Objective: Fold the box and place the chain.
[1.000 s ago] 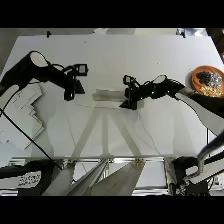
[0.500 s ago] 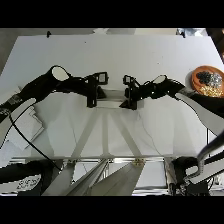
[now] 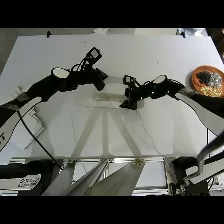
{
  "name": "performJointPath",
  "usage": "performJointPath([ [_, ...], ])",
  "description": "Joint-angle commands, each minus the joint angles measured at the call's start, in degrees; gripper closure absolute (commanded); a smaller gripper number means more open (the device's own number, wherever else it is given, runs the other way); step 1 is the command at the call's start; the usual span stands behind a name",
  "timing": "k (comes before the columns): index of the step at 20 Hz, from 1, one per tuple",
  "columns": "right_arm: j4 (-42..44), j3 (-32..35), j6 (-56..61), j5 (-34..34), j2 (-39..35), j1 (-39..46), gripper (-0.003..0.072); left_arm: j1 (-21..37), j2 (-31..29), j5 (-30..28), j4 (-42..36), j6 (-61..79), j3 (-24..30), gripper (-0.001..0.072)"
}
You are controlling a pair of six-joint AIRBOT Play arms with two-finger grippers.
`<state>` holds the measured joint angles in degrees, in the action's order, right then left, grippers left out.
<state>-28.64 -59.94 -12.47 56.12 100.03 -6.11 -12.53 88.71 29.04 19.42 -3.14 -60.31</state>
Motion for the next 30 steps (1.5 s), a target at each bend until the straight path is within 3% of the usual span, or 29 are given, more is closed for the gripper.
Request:
performJointPath([
  [1,0.0,0.0,0.0,0.0,0.0,0.0,0.0319,-0.1,4.2,-0.9,-1.6,-4.7,0.0,0.0704],
  [7,0.0,0.0,0.0,0.0,0.0,0.0,0.0319,0.0,5.4,2.6,-1.4,-4.8,0.0,0.0704],
  [12,0.0,0.0,0.0,0.0,0.0,0.0,0.0319,3.0,-0.3,7.3,2.9,-4.2,0.0,0.0684],
  [13,0.0,0.0,0.0,0.0,0.0,0.0,0.0319,4.2,-2.1,8.8,6.9,-4.2,0.0,0.0637],
  [15,0.0,0.0,0.0,0.0,0.0,0.0,0.0319,7.0,-5.2,13.5,15.1,-4.2,0.0,0.0396],
  [16,0.0,0.0,0.0,0.0,0.0,0.0,0.0319,8.5,-6.2,16.9,18.7,-4.2,0.0,0.0342],
  [19,0.0,0.0,0.0,0.0,0.0,0.0,0.0319,12.2,-6.5,25.2,31.1,-4.2,0.1,0.0343],
  [21,0.0,0.0,0.0,0.0,0.0,0.0,0.0319,13.0,-5.9,26.0,36.1,-3.9,0.5,0.0340],
  [22,0.0,0.0,0.0,0.0,0.0,0.0,0.0319,13.0,-5.5,26.1,36.7,-1.2,0.8,0.0272],
  [24,0.0,0.0,0.0,0.0,0.0,0.0,0.0319,12.8,-4.8,26.1,36.1,6.8,1.7,0.0063],
  [30,0.0,0.0,0.0,0.0,0.0,0.0,0.0319,9.5,0.5,25.0,33.5,13.7,2.2,0.0073],
])
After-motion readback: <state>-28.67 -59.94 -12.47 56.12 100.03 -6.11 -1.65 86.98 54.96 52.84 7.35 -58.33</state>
